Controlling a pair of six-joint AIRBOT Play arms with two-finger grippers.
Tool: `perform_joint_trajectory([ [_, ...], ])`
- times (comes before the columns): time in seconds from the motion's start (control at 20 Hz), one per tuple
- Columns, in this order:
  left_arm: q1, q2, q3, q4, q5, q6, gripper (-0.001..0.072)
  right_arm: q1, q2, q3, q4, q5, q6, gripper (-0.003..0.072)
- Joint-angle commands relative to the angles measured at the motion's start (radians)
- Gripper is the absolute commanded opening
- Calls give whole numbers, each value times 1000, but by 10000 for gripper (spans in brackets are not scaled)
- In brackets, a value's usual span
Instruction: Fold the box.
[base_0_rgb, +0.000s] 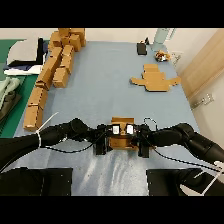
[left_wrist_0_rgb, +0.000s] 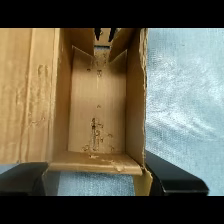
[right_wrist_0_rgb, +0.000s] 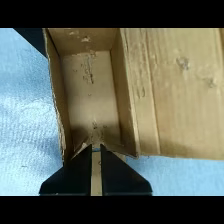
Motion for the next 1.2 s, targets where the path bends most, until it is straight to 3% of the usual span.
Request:
perform_joint_trajectory([
  [0.0,0,0,1,0,0,0,605,4,-1,0,8,-2,0,115],
  [0.05,0,0,1,0,0,0,605,4,-1,0,10,-2,0,232],
  [0.1,0,0,1,0,0,0,605,4,-1,0,13,-2,0,407],
  [0.4,0,0,1,0,0,0,605,3,0,0,17,-5,1,416],
  [0.45,0,0,1,0,0,0,605,3,2,0,10,-10,23,391],
  [0.5,0,0,1,0,0,0,605,3,10,3,-18,-29,79,233],
  [0.55,0,0,1,0,0,0,605,3,24,13,-89,-70,188,26],
  [0.7,0,0,1,0,0,0,605,2,95,85,-467,-243,824,3],
  [0.8,0,0,1,0,0,0,605,-11,154,134,-708,-389,1147,3],
  [0.9,0,0,1,0,0,0,605,-80,185,135,-827,-514,1363,2],
  [1.0,0,0,1,0,0,0,605,-194,177,106,-698,-525,1390,2],
  [1.15,0,0,1,0,0,0,604,-291,122,50,-377,-406,1265,1],
])
